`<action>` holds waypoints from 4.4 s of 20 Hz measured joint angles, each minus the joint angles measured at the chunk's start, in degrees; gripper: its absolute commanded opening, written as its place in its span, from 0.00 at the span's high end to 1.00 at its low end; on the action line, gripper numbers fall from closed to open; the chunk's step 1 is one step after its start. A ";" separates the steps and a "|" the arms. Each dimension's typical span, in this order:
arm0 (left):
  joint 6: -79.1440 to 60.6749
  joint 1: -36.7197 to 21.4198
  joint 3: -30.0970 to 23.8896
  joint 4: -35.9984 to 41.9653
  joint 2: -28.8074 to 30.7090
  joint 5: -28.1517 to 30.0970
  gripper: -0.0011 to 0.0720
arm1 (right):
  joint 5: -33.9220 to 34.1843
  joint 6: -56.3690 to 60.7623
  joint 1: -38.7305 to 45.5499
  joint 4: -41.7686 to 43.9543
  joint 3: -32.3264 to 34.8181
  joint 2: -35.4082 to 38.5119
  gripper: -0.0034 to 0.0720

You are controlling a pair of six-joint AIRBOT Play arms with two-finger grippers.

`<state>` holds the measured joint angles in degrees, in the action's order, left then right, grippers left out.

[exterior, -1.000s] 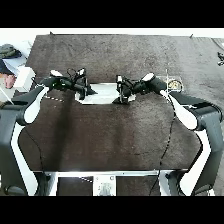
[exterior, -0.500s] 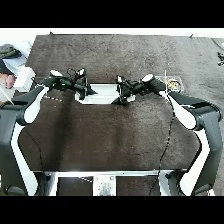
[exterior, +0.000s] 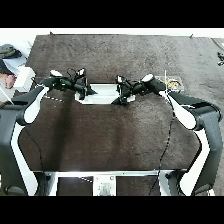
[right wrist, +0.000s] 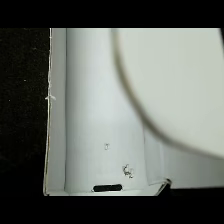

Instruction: Fold the box and place the chain.

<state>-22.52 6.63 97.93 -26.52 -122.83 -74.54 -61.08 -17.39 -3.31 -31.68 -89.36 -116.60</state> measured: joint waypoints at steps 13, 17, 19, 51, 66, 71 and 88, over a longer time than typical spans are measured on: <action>0.00 0.00 0.00 0.00 0.00 0.11 0.97 | 0.02 0.02 -0.02 -0.04 0.00 0.00 0.66; 0.00 0.00 0.00 0.00 0.00 0.07 0.97 | 0.02 0.02 -0.02 -0.04 0.00 0.00 0.66; 0.00 0.00 0.00 0.00 0.00 0.00 0.96 | 0.02 0.02 -0.02 -0.04 0.00 0.00 0.66; 13.00 -4.87 -3.10 -0.48 16.65 -6.32 0.98 | 0.04 0.04 -0.11 -0.04 0.00 -0.04 0.66; 15.82 4.66 -18.69 -1.81 23.93 12.96 0.98 | 0.04 0.04 -0.11 -0.07 0.00 -0.04 0.66; 16.15 -0.44 -14.16 -3.72 25.83 5.88 0.98 | 0.04 0.04 -0.11 -0.04 0.00 -0.04 0.66; 19.67 7.04 -17.05 -5.49 22.10 21.40 0.98 | 0.02 0.04 -0.11 -0.04 0.00 -0.04 0.66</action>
<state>-2.85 13.67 80.88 -32.01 -100.73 -53.15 -61.06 -17.34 -3.42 -31.73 -89.36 -116.64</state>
